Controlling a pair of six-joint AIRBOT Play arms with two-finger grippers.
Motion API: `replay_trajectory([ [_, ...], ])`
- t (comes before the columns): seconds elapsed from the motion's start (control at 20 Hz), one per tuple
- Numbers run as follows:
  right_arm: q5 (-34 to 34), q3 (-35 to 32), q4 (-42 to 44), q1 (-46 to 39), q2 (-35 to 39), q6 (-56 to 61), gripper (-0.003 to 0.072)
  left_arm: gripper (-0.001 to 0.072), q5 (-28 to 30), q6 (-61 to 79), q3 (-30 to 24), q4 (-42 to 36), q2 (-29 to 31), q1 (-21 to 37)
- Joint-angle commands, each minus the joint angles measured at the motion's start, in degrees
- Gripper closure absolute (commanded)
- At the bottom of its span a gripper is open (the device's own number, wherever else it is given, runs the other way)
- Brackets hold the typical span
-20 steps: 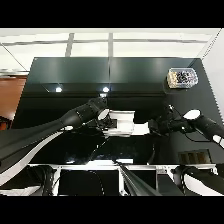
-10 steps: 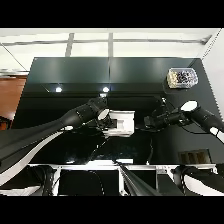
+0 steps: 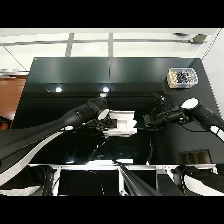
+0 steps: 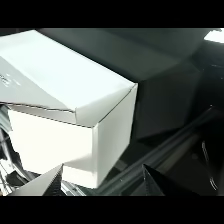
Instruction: Fold the box and place the chain.
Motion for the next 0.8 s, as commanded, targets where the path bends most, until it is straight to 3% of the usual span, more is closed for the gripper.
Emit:
replay_trajectory([
  [0.0, -2.16, 0.5, 1.27, 2.51, 0.0, 2.01, 0.0149, 0.0682, 0.02, 0.0, -0.02, 0.02, -0.04, 0.04],
  [0.1, -4.28, 1.38, 1.01, 5.81, 0.0, 3.74, 0.0158, 0.0682, 0.02, 0.0, -0.02, 0.02, -0.04, 0.04],
  [0.15, -5.29, 2.1, 0.31, 7.37, 0.0, 4.9, 0.0275, 0.0682, 0.04, 0.0, -0.02, 0.02, -0.04, 0.04],
  [0.6, -11.5, 8.81, -18.4, 17.97, -0.02, 25.53, 0.0285, 0.0682, 0.09, 0.0, -0.02, 0.02, -0.04, 0.04],
  [0.65, -12.24, 9.14, -19.87, 18.95, -0.02, 26.75, 0.0342, 0.0682, 0.09, 0.0, -0.02, 0.02, -0.04, 0.04],
  [0.75, -14.49, 9.97, -24.94, 21.64, -0.17, 31.41, 0.0343, 0.0682, 0.09, 0.0, -0.02, 0.02, -0.04, 0.04],
])
